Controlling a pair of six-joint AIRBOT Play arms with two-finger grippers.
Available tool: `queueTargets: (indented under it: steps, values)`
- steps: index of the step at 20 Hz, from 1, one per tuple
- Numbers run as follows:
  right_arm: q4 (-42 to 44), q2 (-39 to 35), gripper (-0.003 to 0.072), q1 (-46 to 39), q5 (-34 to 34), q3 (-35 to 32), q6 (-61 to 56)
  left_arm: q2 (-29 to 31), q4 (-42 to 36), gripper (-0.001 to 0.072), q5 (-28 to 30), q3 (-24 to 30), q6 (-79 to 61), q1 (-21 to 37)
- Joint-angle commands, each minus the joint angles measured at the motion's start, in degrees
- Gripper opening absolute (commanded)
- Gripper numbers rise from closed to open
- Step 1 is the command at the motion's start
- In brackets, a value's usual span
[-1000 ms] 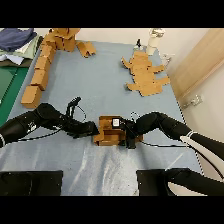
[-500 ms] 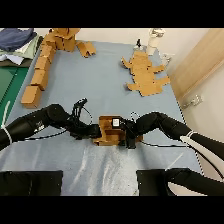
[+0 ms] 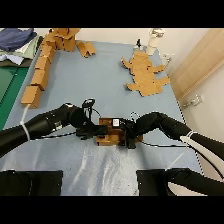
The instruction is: Fold the box.
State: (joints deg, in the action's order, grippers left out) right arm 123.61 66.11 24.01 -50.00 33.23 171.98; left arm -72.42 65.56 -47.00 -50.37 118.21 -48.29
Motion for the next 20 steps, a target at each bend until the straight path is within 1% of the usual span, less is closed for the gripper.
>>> queueTargets:
  steps: [1,2,4,6,8,10,11,16,17,18,19,20]
  values:
    - [0.0,0.0,0.0539,0.0,0.0,0.0,0.0,-2.8,5.7,0.0608,-0.2,-2.3,9.5,-2.6]
    - [0.0,0.0,0.0540,0.0,0.0,0.0,0.0,-3.2,7.3,0.0608,-0.2,-2.9,11.4,-3.2]
    - [0.0,0.0,0.0539,0.0,0.0,0.0,0.0,-4.1,8.1,0.0608,-0.6,-4.1,13.2,-4.0]
    - [0.0,0.0,0.0539,0.0,0.0,0.0,0.0,-5.5,10.2,0.0608,-2.6,-6.0,15.4,-5.0]
    - [0.0,0.0,0.0539,0.0,0.0,0.0,0.0,-7.6,14.0,0.0608,-6.2,-8.9,18.0,-6.6]
    - [0.0,0.0,0.0539,0.0,0.0,0.0,0.0,-9.9,15.8,0.0608,-11.0,-12.1,18.1,-7.8]
    - [0.0,0.0,0.0539,0.0,0.0,0.0,0.0,-10.9,16.4,0.0608,-12.2,-13.2,18.1,-8.1]
    - [0.0,0.0,0.0539,0.0,0.0,0.0,0.0,-13.2,16.5,0.0607,-12.4,-13.9,21.7,-8.8]
    - [0.0,0.0,0.0539,0.0,0.0,0.0,0.0,-13.7,16.5,0.0588,-12.5,-13.9,21.9,-9.3]
    - [0.0,0.0,0.0539,0.0,0.0,0.0,0.0,-14.1,16.6,0.0387,-12.4,-13.9,22.0,-9.8]
    - [0.0,0.0,0.0539,0.0,0.0,0.0,0.0,-14.4,16.6,0.0208,-12.0,-13.9,21.9,-10.2]
    - [0.0,0.0,0.0539,0.0,0.0,0.0,0.0,-14.4,16.7,0.0110,-11.1,-13.9,21.9,-10.4]
